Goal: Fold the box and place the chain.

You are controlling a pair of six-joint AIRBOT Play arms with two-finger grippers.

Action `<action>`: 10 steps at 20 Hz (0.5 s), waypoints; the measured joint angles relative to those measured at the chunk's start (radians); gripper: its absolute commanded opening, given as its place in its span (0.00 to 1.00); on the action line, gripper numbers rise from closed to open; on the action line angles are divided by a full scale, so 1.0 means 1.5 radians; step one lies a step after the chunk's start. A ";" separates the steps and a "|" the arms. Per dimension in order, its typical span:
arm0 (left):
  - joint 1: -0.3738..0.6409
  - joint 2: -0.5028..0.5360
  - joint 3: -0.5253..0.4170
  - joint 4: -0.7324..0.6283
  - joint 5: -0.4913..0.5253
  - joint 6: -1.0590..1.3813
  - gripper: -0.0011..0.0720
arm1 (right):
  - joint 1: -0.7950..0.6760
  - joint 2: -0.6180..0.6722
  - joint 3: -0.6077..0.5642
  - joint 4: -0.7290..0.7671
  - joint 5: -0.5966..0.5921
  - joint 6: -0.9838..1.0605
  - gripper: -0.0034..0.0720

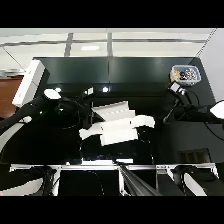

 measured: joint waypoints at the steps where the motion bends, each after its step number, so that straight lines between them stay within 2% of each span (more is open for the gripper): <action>1: -0.009 0.000 0.002 0.014 0.027 0.016 0.05 | 0.001 0.000 -0.008 -0.004 0.001 -0.012 0.94; 6: -0.055 -0.018 0.031 0.129 0.077 0.022 0.05 | 0.002 0.000 -0.045 -0.010 0.008 -0.047 0.94; 10: -0.071 -0.038 0.041 0.172 0.090 0.002 0.05 | 0.004 0.000 -0.074 -0.009 0.009 -0.067 0.94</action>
